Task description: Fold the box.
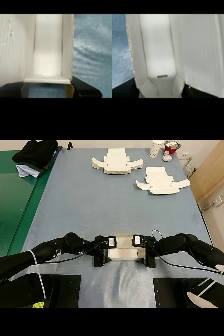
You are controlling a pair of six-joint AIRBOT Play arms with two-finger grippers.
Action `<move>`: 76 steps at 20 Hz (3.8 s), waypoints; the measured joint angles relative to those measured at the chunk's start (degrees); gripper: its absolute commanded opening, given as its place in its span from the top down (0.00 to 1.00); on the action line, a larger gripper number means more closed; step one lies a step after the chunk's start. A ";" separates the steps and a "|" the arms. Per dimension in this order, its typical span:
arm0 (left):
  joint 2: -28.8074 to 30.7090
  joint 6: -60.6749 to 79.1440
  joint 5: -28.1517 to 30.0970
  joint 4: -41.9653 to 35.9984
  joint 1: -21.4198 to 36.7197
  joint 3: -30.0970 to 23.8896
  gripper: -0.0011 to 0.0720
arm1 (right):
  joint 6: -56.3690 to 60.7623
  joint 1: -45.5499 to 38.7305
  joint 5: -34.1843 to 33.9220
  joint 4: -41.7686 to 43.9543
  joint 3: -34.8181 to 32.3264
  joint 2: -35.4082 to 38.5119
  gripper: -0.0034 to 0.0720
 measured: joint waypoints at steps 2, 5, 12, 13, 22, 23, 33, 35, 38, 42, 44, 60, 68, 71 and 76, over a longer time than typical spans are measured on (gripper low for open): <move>0.02 -0.31 0.00 -0.02 -0.02 0.00 0.41 | 5.88 -0.02 -3.85 -3.93 0.90 2.86 0.00; 0.02 -0.28 0.04 -0.02 0.00 0.00 0.41 | 14.99 -0.02 -10.49 -10.56 2.71 7.98 0.01; 0.00 -0.26 0.11 0.00 0.00 0.00 0.41 | 45.38 -0.02 -19.10 -15.43 4.92 17.44 0.51; 0.02 -0.26 0.11 0.00 -0.02 0.00 0.41 | 51.19 -0.02 -19.19 -12.79 4.92 17.57 0.62; 0.02 -0.24 -0.26 0.37 0.00 0.00 0.41 | 71.45 2.12 5.33 12.39 5.95 11.06 0.85; 0.00 -0.24 -0.35 0.37 0.00 0.00 0.41 | 71.95 2.12 8.00 12.55 6.27 9.79 0.85; 0.02 -0.20 -0.72 0.44 0.02 0.00 0.41 | 72.87 0.81 14.45 11.65 7.28 -7.26 0.85; 0.00 -0.17 -0.74 0.46 0.04 0.00 0.41 | 72.83 0.70 14.25 11.47 7.32 -8.55 0.85; 0.02 -0.17 -0.74 0.46 0.04 0.00 0.41 | 72.70 0.70 13.66 11.21 7.34 -9.42 0.85; 0.02 -0.17 -0.83 0.48 0.04 0.00 0.41 | 72.32 0.70 13.40 10.80 7.37 -9.51 0.85; 0.02 -0.20 -0.87 0.50 0.04 0.00 0.41 | 71.69 0.70 13.20 10.14 7.65 -8.57 0.85; 0.02 -0.22 -0.83 0.44 0.04 0.00 0.41 | 42.40 1.60 -16.81 -7.80 5.57 16.48 0.12; 0.02 -0.22 -0.83 0.44 0.04 0.00 0.41 | 20.11 1.84 -3.89 -12.79 -0.85 16.94 0.04; 0.02 -0.22 -0.83 0.44 0.04 0.00 0.41 | 13.97 1.84 -1.25 -10.56 -1.42 15.32 0.26; 0.02 -0.24 -0.83 0.42 0.04 0.00 0.41 | 5.60 1.84 0.90 -6.62 -1.64 13.38 0.75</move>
